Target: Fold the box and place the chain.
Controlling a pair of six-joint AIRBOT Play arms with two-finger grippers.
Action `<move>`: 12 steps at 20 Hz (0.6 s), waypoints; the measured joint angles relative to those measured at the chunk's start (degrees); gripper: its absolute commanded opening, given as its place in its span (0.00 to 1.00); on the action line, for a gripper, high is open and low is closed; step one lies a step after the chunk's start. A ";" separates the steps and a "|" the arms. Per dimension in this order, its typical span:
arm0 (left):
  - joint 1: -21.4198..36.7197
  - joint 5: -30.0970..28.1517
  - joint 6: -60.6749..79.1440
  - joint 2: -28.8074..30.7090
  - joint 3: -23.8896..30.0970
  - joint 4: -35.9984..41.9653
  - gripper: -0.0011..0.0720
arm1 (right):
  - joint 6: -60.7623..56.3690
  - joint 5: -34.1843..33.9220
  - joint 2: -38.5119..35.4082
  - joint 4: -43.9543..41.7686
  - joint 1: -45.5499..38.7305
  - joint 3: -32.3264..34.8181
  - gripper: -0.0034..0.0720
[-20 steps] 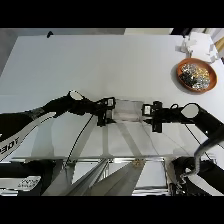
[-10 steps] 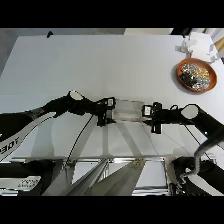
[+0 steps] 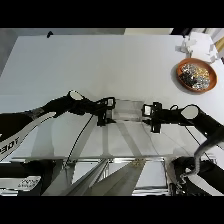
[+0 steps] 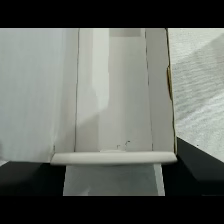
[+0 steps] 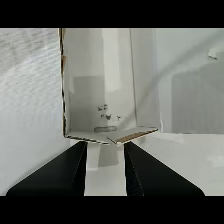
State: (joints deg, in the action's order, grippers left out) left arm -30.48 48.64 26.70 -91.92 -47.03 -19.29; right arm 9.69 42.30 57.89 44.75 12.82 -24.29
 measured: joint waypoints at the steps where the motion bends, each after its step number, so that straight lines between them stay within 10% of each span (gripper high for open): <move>1: 0.00 0.00 0.00 0.00 0.00 0.00 0.03 | 0.00 -0.26 0.00 -0.22 0.00 0.00 0.33; 12: 0.00 0.07 0.04 0.00 0.00 -0.04 0.03 | 1.18 -0.24 0.00 -3.08 0.00 0.00 0.26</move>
State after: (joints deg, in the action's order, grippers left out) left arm -30.48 48.71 26.74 -91.92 -47.03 -19.33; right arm 10.87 42.06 57.89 41.67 12.82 -24.29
